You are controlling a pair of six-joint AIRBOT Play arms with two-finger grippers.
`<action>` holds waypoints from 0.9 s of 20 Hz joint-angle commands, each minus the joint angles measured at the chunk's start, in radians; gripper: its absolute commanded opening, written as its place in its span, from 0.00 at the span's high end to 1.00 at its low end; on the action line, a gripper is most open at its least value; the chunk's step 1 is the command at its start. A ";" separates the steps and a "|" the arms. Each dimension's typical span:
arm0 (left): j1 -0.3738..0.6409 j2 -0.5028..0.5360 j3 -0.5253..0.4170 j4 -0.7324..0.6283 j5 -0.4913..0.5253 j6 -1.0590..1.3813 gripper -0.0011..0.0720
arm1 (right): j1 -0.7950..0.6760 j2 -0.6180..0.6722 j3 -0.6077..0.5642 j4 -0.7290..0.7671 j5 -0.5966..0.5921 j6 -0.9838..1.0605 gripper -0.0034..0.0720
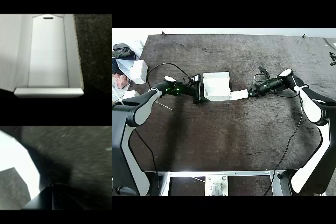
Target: Fold the box and place the chain.
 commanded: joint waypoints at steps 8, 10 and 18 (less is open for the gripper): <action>0.000 0.000 0.001 0.000 0.000 0.000 0.57 | 0.067 0.097 -0.012 0.137 0.021 -0.076 0.91; 0.000 0.000 0.001 0.000 0.000 0.000 0.57 | 0.099 0.103 0.027 0.018 0.015 -0.017 0.50; 0.000 0.000 0.001 0.000 0.000 0.000 0.57 | 0.228 0.103 0.120 -0.192 -0.037 0.065 0.09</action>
